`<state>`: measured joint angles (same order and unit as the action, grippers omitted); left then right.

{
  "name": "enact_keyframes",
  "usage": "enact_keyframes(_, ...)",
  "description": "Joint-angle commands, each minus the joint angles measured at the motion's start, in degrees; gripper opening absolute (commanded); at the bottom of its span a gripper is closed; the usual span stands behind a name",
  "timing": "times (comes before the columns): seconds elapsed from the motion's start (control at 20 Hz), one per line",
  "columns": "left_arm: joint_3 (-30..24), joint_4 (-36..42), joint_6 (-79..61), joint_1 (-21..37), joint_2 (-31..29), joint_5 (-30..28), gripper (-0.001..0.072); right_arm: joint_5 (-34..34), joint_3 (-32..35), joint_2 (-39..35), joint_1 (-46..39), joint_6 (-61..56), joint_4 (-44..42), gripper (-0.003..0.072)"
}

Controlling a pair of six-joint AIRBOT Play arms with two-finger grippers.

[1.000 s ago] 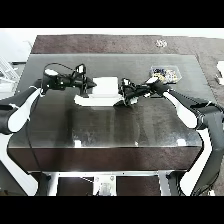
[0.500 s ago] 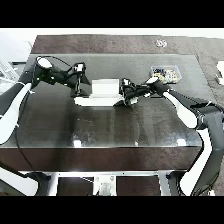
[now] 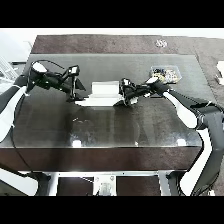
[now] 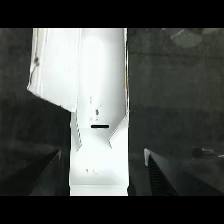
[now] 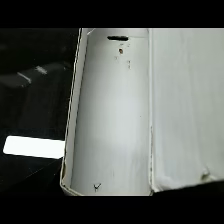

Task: Fold the box and place the chain.

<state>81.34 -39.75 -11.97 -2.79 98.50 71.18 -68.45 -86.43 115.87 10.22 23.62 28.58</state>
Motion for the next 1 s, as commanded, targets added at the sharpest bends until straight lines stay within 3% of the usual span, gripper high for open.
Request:
enact_keyframes(0.0,-1.2,4.3,-2.0,1.0,1.2,-1.4,0.0601,0.0,0.0,0.0,0.0,0.0,0.0,0.0469)
enact_keyframes(0.45,-1.2,8.9,-4.6,0.7,6.7,-2.9,0.0600,0.0,0.0,0.0,0.0,0.0,0.0,0.0469)
enact_keyframes(0.75,-1.2,4.0,-4.3,-2.7,7.0,-7.7,0.0592,0.0,0.0,0.0,0.0,0.0,0.0,0.0469)
enact_keyframes(0.85,-1.2,2.4,-3.0,-2.3,7.0,-8.2,0.0427,0.0,0.0,0.0,0.0,0.0,0.0,0.0469)
enact_keyframes(0.95,-1.2,1.9,-3.0,-2.3,7.0,-8.2,0.0420,0.0,0.0,0.0,0.0,0.0,0.0,0.0469)
